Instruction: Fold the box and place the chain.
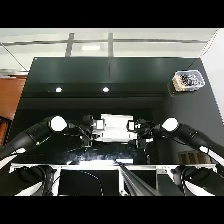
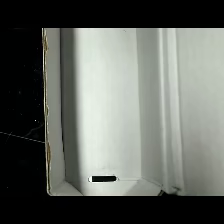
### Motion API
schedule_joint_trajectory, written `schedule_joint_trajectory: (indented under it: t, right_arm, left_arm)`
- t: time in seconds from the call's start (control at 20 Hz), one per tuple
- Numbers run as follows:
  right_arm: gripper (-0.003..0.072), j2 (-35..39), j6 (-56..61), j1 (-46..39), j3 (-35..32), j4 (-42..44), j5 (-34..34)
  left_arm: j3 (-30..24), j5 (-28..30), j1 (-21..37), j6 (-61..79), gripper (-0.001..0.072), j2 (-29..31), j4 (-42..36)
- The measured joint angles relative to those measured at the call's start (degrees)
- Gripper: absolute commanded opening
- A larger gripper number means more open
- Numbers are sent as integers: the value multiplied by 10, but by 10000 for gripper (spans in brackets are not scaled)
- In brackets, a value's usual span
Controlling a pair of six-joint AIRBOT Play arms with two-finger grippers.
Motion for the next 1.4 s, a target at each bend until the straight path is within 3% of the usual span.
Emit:
schedule_joint_trajectory:
  t: [0.5, 0.55, 0.6, 0.65, 0.7, 0.75, 0.85, 0.95, 1.05, 1.25, 1.4]
  right_arm:
    - [489, 0, -1, 0, 0, -1, 1]
    - [489, 0, -1, 0, 0, -1, 1]
    - [489, 0, -1, 0, 0, -1, 0]
    - [489, 0, 0, 0, 0, -1, 0]
    - [489, 0, 0, 0, 0, -1, 0]
    - [489, 0, 0, 0, 0, -1, 0]
    - [489, 0, 0, 0, 0, 0, 0]
    - [489, 0, 0, 0, 0, 0, 0]
    - [489, 0, 0, 0, 0, 0, 0]
    - [489, 0, 0, 0, 0, 1, -1]
    - [489, 0, 0, 0, 0, 0, -1]
  left_arm:
    - [1, 12, -29, 1, 261, -29, -99]
    - [1, 13, -29, 2, 211, -30, -102]
    - [1, 14, -29, 2, 213, -30, -104]
    - [1, 14, -30, 3, 280, -30, -105]
    - [1, 14, -30, 3, 418, -31, -106]
    - [1, 14, -30, 2, 424, -31, -107]
    - [1, 15, -30, 2, 300, -31, -106]
    - [1, 14, -30, 3, 279, -31, -102]
    - [2, 14, -30, 2, 32, -30, -95]
    - [2, -1, -3, -55, 31, -2, -31]
    - [2, -37, 58, -133, 31, 40, 33]
